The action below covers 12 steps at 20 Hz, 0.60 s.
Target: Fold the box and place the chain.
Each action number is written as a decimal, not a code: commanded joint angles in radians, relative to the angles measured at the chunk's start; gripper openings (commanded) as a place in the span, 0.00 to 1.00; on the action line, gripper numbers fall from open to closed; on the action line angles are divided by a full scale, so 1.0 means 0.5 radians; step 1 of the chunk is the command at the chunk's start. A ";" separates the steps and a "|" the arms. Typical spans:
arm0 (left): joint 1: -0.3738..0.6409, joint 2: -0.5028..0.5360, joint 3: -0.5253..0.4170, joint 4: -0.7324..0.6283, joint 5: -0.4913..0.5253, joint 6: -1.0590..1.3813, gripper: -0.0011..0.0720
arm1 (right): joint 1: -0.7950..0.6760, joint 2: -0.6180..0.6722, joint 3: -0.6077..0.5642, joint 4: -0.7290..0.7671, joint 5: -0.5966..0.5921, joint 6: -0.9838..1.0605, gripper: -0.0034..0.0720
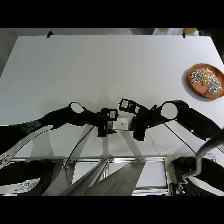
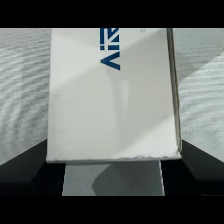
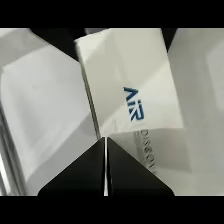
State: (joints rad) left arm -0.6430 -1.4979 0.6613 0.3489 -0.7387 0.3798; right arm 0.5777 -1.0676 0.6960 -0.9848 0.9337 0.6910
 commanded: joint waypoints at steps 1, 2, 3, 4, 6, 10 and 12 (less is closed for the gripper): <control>0.001 0.002 -0.001 0.006 0.003 0.009 0.39 | -0.100 0.151 0.112 -0.176 -0.056 0.269 0.07; 0.001 0.002 -0.001 0.006 0.003 0.009 0.39 | -0.176 0.196 0.115 -0.319 -0.051 0.419 0.07; 0.002 0.002 -0.001 0.006 0.003 0.009 0.39 | -0.263 0.225 0.115 -0.484 -0.001 0.587 0.07; 0.001 0.002 -0.001 0.007 0.002 0.009 0.39 | -0.370 0.232 0.115 -0.664 0.097 0.777 0.07; 0.001 0.002 -0.001 0.007 0.003 0.009 0.39 | -0.591 0.216 0.111 -0.975 0.300 1.151 0.07; 0.001 0.002 -0.001 0.007 0.003 0.010 0.39 | -1.006 0.209 0.066 -1.158 0.521 1.675 0.07; 0.001 0.002 -0.001 0.006 0.002 0.010 0.39 | -1.122 0.209 0.002 -1.158 0.563 1.833 0.07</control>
State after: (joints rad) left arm -0.6430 -1.4979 0.6613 0.3515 -0.7383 0.3843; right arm 0.1238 -0.9649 0.7235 -1.4975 1.1431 1.4151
